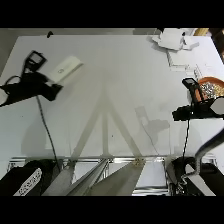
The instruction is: Fold the box and place the chain.
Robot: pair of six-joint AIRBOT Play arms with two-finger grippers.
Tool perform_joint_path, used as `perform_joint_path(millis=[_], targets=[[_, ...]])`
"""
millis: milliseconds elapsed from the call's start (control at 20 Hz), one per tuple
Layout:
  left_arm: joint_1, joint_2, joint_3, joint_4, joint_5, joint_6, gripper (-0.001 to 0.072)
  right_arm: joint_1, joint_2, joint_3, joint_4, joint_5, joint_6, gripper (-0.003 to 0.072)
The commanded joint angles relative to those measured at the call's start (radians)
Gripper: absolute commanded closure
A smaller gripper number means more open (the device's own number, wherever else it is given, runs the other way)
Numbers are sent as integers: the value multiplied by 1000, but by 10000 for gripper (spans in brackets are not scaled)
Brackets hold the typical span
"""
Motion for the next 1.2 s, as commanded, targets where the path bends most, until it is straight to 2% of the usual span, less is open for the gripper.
perform_joint_path(millis=[0,150,300,450,500,550,750,950,1150], targets=[[207,25,1,191,-30,-352,415,-1,-1,0,0,0,0,666],[304,-43,0,250,-121,-480,182,-1,-1,0,0,0,0,666],[357,-105,-1,285,-192,-560,141,-1,-1,0,1,0,0,666],[360,-148,-16,333,-247,-565,133,-1,-1,0,0,0,0,666],[360,-152,-27,333,-250,-570,100,-1,-1,0,1,0,0,666],[360,-153,-33,333,-253,-571,15,-1,-1,0,1,0,0,666],[358,-116,-34,332,-284,-579,17,-1,-1,0,1,0,0,666],[349,52,-34,322,-276,-582,17,-1,-1,0,0,0,0,666],[279,175,-34,329,-286,-586,17,-1,-1,0,0,0,0,666]])
